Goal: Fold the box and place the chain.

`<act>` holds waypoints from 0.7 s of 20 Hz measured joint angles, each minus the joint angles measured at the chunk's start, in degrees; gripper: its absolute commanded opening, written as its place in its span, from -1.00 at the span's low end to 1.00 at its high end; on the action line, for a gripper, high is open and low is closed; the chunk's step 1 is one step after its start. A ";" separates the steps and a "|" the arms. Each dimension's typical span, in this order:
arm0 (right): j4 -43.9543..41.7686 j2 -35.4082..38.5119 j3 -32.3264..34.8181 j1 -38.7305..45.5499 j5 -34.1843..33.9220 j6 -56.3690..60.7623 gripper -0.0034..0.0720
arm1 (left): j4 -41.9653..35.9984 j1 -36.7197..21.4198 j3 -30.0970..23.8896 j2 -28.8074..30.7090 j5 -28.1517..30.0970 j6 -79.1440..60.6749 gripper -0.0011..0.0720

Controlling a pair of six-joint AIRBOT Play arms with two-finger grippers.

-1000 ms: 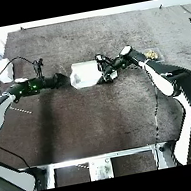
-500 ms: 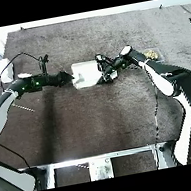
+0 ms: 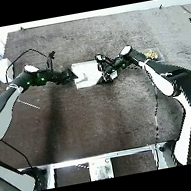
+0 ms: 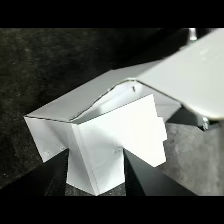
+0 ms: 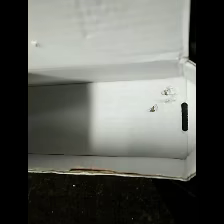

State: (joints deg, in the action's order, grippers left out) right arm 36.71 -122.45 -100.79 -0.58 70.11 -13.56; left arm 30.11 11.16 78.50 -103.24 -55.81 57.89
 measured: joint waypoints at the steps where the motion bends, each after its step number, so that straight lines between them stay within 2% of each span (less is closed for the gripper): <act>1: 0.00 0.00 0.00 0.00 0.00 -0.02 0.11 | 1.70 0.57 0.59 0.00 0.35 1.99 0.02; 14: 0.00 0.00 0.00 0.00 0.00 -0.15 0.11 | 28.04 7.76 6.16 -0.02 3.37 31.61 0.02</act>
State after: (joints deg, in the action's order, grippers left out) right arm 36.71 -122.45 -100.79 -0.58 70.11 -13.72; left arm 58.15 18.92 84.66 -103.26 -52.45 89.49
